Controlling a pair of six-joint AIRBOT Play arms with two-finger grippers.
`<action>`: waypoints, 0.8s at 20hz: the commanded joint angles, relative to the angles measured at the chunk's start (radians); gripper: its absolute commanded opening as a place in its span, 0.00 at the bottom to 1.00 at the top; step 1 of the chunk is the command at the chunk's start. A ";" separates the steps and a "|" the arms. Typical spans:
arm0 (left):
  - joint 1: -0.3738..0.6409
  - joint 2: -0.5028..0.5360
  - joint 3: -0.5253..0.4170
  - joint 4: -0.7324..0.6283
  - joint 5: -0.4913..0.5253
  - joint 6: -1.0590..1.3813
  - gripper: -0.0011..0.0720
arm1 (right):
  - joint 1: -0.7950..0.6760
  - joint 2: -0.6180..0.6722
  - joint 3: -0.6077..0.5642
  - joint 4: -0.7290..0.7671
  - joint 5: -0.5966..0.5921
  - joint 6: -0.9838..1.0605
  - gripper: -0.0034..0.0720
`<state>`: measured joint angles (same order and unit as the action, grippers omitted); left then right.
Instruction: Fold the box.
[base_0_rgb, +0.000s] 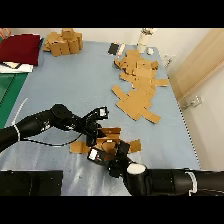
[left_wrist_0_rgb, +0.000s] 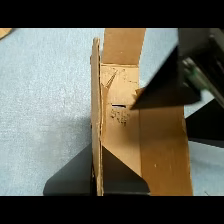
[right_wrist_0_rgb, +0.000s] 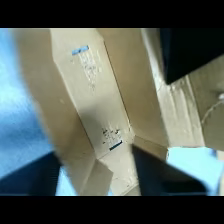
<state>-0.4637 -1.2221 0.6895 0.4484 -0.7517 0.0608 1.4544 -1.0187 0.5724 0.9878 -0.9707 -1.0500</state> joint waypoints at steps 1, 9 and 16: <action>0.000 0.000 0.001 0.000 0.000 0.000 0.03 | -0.131 0.056 -0.018 0.203 0.106 -0.201 1.00; 0.000 0.000 0.001 0.000 0.000 0.000 0.03 | -0.246 0.214 -0.075 0.173 0.080 -0.362 1.00; 0.000 0.000 0.001 0.000 0.000 0.000 0.03 | -0.370 0.270 -0.146 0.241 0.246 -0.597 1.00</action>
